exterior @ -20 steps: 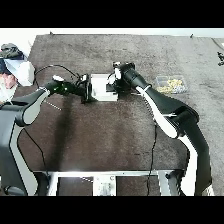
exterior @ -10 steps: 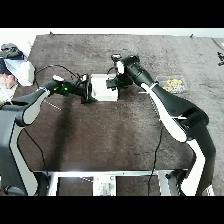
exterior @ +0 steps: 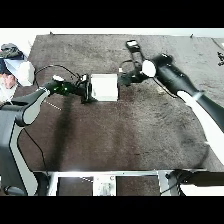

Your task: Fold the box and place the chain.

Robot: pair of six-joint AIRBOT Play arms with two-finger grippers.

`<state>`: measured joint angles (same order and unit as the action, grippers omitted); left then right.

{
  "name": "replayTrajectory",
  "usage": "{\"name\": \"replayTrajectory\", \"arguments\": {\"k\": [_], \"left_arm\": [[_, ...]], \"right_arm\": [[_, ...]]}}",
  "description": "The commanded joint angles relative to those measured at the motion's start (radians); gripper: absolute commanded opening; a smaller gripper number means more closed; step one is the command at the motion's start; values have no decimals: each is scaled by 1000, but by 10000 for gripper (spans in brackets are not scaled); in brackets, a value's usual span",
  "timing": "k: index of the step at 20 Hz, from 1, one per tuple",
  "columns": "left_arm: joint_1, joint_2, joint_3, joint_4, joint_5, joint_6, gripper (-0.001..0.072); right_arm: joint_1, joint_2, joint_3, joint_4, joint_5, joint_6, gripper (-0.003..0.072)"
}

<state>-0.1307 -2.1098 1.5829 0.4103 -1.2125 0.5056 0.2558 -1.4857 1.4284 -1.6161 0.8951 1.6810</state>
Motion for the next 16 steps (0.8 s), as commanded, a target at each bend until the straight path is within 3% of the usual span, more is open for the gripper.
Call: {"name": "replayTrajectory", "arguments": {"k": [1,5,8,13,15,16], "left_arm": [[1,0,0,0,0,0,349],[1,0,0,0,0,0,349],[1,0,0,0,0,0,348],[1,0,0,0,0,0,348],[1,0,0,0,0,0,348],[1,0,0,0,0,0,348]], "right_arm": [[-139,145,-224,1,-214,-30,372],[-365,94,-206,146,-179,-224,372],[-497,-12,-95,219,-48,-348,371],[-554,-232,178,201,173,-433,370],[-553,-313,276,195,223,-440,273],[-553,-339,306,195,243,-440,274]]}}
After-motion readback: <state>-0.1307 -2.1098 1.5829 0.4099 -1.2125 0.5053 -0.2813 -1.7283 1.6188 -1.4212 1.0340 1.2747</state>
